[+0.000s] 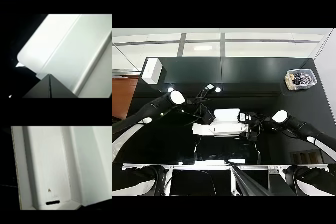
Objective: Fold the box and place the chain.
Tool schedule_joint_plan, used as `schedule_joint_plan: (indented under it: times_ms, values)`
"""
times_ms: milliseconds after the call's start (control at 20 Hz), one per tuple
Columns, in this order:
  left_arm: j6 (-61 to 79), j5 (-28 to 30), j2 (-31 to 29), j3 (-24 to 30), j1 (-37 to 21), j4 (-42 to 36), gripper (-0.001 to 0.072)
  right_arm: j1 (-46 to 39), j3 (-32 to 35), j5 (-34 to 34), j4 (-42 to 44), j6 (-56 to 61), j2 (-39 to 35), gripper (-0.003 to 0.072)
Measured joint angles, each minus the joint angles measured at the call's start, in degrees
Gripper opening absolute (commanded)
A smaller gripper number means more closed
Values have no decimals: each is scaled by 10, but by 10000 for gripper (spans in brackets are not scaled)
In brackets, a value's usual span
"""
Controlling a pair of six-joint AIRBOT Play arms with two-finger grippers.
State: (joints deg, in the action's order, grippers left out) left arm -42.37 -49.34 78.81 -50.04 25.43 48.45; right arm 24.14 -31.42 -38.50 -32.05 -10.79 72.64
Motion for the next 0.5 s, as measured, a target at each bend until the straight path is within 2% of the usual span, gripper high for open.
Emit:
schedule_joint_plan:
  times_ms: [150, 300, 350, 400, 500]
  values:
    - [-17, -24, -57, -10, -18, 45, 26, 0, 0, 0, 1, 1, 0, 482]
    - [10, -40, -129, 22, -42, 46, 32, 0, 0, 0, 1, 1, 0, 482]
    - [46, -49, -148, 39, -47, 33, 232, 0, 0, 0, 1, 1, 0, 482]
    - [90, -60, -163, 59, -51, 23, 698, 0, 0, 0, 1, 1, 0, 482]
    - [173, -68, -178, 96, -53, 9, 705, 0, 0, 0, 1, 1, 0, 482]
